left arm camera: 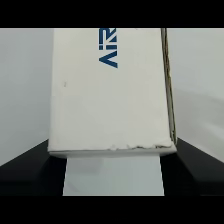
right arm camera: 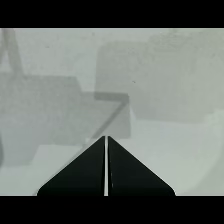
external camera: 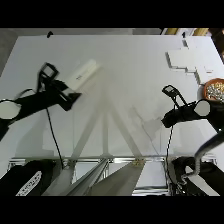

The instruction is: Fold the box and place the chain.

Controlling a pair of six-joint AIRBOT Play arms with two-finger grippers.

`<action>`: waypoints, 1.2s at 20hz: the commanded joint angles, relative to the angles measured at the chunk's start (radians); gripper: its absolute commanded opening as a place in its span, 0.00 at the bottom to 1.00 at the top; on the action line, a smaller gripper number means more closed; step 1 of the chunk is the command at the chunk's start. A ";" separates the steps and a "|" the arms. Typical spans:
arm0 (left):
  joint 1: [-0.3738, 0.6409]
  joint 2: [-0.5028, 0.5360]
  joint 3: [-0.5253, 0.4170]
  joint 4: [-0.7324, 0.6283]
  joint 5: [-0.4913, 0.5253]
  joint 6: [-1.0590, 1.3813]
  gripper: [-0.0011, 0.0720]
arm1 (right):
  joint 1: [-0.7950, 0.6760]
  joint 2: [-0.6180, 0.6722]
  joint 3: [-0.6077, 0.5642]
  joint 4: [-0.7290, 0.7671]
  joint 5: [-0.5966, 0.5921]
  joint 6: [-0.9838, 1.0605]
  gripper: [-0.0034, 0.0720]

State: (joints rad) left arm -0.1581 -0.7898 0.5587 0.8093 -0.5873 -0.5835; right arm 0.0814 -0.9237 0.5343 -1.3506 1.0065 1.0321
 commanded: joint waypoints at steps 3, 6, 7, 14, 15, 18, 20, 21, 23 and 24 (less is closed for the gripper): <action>0.345 0.044 -0.005 0.600 -0.053 -0.878 0.11 | 0.000 -0.001 0.000 0.000 0.000 0.000 0.07; 0.422 -0.031 -0.007 0.718 -0.079 -1.018 0.14 | 0.000 -0.001 0.000 0.000 0.000 0.000 0.07; 0.437 -0.062 -0.007 0.719 -0.100 -1.018 0.15 | 0.000 -0.001 0.000 0.000 0.000 0.000 0.07; 0.452 -0.251 -0.007 0.722 -0.235 -1.044 0.64 | 0.000 -0.001 0.000 0.000 0.000 0.000 0.07; 0.452 -0.257 -0.007 0.722 -0.239 -1.044 0.72 | 0.000 -0.001 0.000 0.000 0.000 0.000 0.07; 0.452 -0.256 -0.007 0.726 -0.252 -1.044 0.74 | 0.000 -0.001 0.000 0.000 0.000 0.000 0.07; 0.452 -0.249 -0.007 0.730 -0.266 -1.044 0.88 | 0.000 -0.001 0.000 0.000 0.000 0.000 0.07; 0.451 -0.237 -0.006 0.729 -0.266 -1.044 0.97 | 0.000 -0.001 0.000 0.000 0.000 0.000 0.07; 0.449 -0.182 -0.006 0.730 -0.264 -1.044 0.97 | 0.000 -0.001 0.000 0.000 0.000 0.000 0.07; 0.449 -0.145 -0.006 0.729 -0.264 -1.044 0.97 | 0.000 -0.001 0.000 0.000 0.000 0.000 0.07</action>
State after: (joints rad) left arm 0.2920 -0.9913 0.5514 1.5356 -0.8440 -1.6253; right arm 0.0814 -0.9241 0.5343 -1.3506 1.0065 1.0321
